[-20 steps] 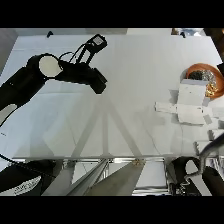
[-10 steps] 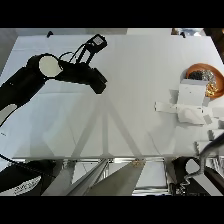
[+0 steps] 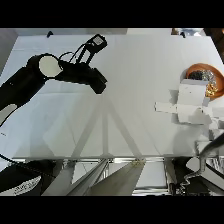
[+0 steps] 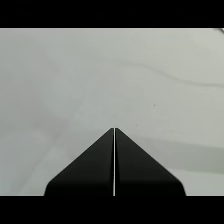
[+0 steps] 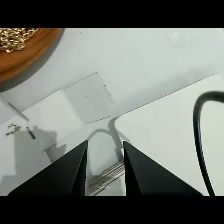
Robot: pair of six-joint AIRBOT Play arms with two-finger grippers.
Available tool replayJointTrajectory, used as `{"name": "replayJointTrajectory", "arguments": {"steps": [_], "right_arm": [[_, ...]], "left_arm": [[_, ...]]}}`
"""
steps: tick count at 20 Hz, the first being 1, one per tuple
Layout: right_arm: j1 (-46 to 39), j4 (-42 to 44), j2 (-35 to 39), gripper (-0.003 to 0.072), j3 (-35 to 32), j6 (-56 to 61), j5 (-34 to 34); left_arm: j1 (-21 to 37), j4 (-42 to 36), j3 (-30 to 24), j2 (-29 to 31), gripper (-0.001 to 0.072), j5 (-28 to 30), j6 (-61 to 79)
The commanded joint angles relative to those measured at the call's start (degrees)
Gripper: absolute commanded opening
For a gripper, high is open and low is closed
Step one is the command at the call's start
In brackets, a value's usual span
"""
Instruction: Fold the box and place the chain.
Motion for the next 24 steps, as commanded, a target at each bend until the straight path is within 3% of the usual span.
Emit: {"name": "replayJointTrajectory", "arguments": {"steps": [1,6,12,21,24], "right_arm": [[-3.2,1.2,-6.3,0.0258,5.4,-5.3,1.4],[-3.2,2.2,-19.1,0.0258,13.2,-11.7,7.8],[-3.2,7.4,-29.0,0.0258,14.8,-16.8,6.2],[-3.2,9.4,-31.5,0.0258,14.8,-19.8,4.6],[-3.2,11.1,-32.0,0.0257,14.8,-20.3,7.6]], "left_arm": [[0.0,0.0,0.0,0.0,0.0012,0.0,0.0],[0.0,0.0,0.0,0.0,0.0012,0.0,0.0],[0.0,0.0,0.0,0.0,0.0012,0.0,0.0],[0.0,0.0,0.0,0.0,0.0012,0.0,0.0],[0.0,0.0,0.0,0.0,0.0012,0.0,0.0]]}}
